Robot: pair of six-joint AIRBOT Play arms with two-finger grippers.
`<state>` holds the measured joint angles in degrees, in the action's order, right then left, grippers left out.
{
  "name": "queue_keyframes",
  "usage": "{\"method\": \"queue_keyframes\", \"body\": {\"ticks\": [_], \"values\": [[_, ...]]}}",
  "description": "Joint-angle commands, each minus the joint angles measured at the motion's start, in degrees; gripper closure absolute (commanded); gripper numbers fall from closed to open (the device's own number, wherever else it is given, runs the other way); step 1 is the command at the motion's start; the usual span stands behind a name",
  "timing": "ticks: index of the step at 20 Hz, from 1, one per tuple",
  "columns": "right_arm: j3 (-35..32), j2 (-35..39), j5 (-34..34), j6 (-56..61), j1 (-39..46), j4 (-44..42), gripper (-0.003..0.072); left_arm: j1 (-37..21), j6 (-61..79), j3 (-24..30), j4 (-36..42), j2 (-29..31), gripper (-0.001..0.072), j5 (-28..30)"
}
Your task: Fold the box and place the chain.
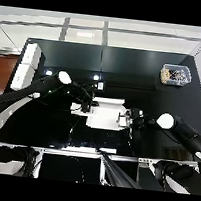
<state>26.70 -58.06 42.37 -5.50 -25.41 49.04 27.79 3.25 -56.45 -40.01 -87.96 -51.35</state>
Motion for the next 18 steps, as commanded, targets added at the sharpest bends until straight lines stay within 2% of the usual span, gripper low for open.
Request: {"method": "queue_keyframes", "body": {"ticks": [1, 7, 10, 14, 18], "values": [[0.0, -4.1, -4.5, -2.5, -2.0, -1.4, -0.0018, 0.1, 0.0, 0.0, 0.0, 0.0, 0.0681, 0.0], [1.2, -5.7, -7.7, -2.2, -1.9, -1.6, -0.001, 0.1, 0.0, 0.0, 0.0, 0.0, 0.0681, -0.1], [3.2, -2.8, -7.5, 0.5, -0.6, -1.6, -0.0011, 0.1, 0.0, 0.0, 0.0, 0.0, 0.068, -0.3], [3.6, 3.3, -6.1, 7.8, 0.3, -3.1, -0.0011, 0.1, -0.2, -0.1, 0.9, -0.1, 0.0681, -4.1], [3.6, 3.4, -3.2, 9.3, 1.4, -3.8, -0.0011, 0.1, -0.2, -0.2, 1.6, -0.1, 0.0681, -4.4]]}}
